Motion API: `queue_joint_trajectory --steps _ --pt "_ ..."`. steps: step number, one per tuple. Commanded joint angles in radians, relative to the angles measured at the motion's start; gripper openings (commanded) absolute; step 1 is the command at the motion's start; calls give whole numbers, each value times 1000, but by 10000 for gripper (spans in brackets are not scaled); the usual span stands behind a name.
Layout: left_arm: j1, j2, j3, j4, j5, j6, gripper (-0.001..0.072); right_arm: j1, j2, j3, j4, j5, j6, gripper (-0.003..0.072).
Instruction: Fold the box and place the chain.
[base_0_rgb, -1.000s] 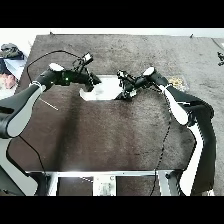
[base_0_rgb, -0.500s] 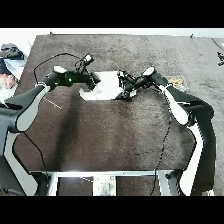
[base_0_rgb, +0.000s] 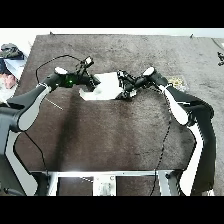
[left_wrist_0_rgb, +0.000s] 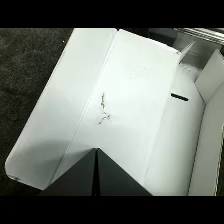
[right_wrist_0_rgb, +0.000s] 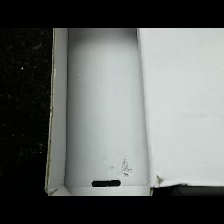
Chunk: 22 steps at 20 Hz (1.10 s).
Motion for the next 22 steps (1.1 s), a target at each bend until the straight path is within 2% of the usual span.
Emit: queue_joint_trajectory --steps 1,7,11,13,14,15,16,19,21,22 --pt "1 0 4 6 -2 0 12 0 0 0 0 0 0 279" --pt "44 66 71 11 -30 2 12 0 0 0 -1 0 0 279" --pt "92 130 122 83 -229 0 13 0 0 0 -1 1 0 279" --pt "96 145 132 192 -338 0 15 0 0 0 -1 0 0 279" --pt "96 146 132 261 -385 1 72 0 0 0 0 0 0 279" --pt "96 145 127 310 -407 -4 347 0 0 0 -1 0 0 279" --pt "96 145 117 346 -401 -25 466 0 0 0 -1 0 0 279" --pt "85 145 90 444 -383 -25 505 0 0 0 -1 0 0 279" --pt "54 143 76 542 -320 -30 688 0 0 0 0 1 0 279" --pt "42 143 66 554 -291 -29 685 0 0 0 -1 0 0 279"
